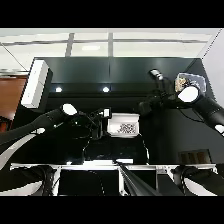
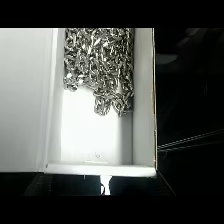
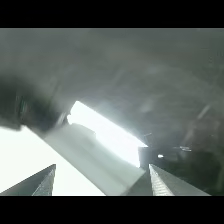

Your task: Fold the box and place the chain.

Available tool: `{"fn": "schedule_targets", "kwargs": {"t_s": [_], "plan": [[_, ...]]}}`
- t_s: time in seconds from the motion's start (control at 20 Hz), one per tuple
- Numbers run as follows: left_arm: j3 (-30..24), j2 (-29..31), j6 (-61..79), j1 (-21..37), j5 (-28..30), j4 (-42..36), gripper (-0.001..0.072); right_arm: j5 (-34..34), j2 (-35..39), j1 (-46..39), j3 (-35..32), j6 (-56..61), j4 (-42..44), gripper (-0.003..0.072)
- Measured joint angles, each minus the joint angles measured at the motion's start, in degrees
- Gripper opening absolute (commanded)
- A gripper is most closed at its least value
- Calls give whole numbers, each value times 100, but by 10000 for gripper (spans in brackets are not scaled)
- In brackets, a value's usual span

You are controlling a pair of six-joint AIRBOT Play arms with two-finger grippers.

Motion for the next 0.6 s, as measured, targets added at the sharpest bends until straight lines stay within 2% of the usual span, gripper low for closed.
{"fn": "schedule_targets", "kwargs": {"t_s": [0.15,0.35,0.6], "plan": [[0,0,-2,0,4,0,435,750,118,74,229,-1045,-74,652],[0,2,-4,0,9,2,435,1532,354,186,356,-1628,-190,651],[0,2,-4,0,11,4,435,1364,437,557,-37,-2459,-243,651]]}}
